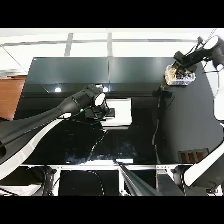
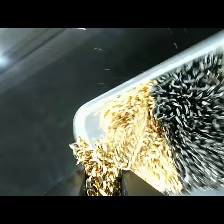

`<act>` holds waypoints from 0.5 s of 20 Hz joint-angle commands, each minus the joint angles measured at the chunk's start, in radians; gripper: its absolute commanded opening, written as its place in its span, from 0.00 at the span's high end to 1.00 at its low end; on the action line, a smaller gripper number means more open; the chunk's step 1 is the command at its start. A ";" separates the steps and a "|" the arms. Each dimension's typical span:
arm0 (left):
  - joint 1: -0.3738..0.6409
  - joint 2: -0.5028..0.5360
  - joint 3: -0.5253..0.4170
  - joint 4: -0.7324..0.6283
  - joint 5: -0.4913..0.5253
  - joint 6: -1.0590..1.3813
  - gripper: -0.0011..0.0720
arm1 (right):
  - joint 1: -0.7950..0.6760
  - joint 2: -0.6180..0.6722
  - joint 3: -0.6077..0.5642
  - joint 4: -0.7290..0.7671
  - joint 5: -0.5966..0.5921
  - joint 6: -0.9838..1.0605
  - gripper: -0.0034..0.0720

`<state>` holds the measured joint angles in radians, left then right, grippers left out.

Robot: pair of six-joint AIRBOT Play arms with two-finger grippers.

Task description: Fold the box and place the chain.

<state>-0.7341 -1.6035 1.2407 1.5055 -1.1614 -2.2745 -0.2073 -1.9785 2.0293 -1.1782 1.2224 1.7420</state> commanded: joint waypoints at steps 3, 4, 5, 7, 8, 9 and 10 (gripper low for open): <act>0.001 0.001 0.001 -0.001 0.001 0.000 0.95 | -0.004 0.264 0.002 -0.010 0.090 -0.230 0.94; 0.001 0.001 0.001 -0.005 0.001 0.000 0.95 | -0.004 0.314 0.002 -0.008 0.111 -0.236 0.94; 0.001 0.001 0.001 -0.003 0.001 0.000 0.95 | 0.000 0.364 0.002 0.000 0.130 -0.235 0.94; 0.001 0.001 0.001 -0.004 0.000 0.000 0.95 | 0.006 0.469 -0.040 0.025 0.160 -0.236 0.94; 0.000 0.001 0.001 -0.004 0.000 0.000 0.95 | 0.006 0.533 -0.090 0.049 0.162 -0.245 0.94; 0.000 0.001 0.001 -0.004 0.000 0.000 0.95 | 0.006 0.592 -0.143 0.082 0.166 -0.261 0.94; 0.001 0.001 0.001 -0.003 0.000 0.000 0.95 | 0.006 0.661 -0.208 0.134 0.166 -0.273 0.94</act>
